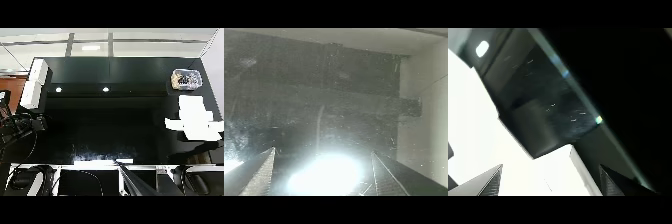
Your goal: Fold the box and place the chain.
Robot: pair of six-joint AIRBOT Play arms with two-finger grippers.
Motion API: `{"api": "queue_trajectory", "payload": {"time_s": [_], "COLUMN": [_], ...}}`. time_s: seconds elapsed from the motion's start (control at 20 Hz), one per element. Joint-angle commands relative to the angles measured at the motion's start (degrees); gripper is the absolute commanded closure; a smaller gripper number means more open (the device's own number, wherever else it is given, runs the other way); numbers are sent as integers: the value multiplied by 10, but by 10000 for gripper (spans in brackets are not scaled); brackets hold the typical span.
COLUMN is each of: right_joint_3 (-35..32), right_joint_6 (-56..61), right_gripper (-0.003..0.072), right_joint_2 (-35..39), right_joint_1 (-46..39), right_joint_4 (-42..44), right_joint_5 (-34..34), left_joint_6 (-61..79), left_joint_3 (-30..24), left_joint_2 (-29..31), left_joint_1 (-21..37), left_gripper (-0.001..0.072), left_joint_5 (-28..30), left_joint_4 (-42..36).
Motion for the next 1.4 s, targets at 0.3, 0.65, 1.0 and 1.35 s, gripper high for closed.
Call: {"api": "queue_trajectory", "payload": {"time_s": [0.3, 0.65, 1.0, 1.35], "right_joint_3": [16, -26, -211, -447], "right_joint_6": [-6, -35, -56, -39], "right_gripper": [277, 670, 671, 671], "right_joint_2": [-34, 10, 150, 431], "right_joint_1": [50, 94, 189, 407], "right_joint_4": [-71, -22, 114, 230], "right_joint_5": [67, 71, 64, -169], "left_joint_6": [0, 0, 0, 0], "left_joint_3": [0, 0, 0, 0], "left_joint_2": [0, 0, 0, 0], "left_joint_1": [0, 0, 0, 0], "left_gripper": [3, 3, 3, 3], "left_joint_5": [2, 2, 2, 2], "left_joint_4": [-8, -8, -9, -50]}}
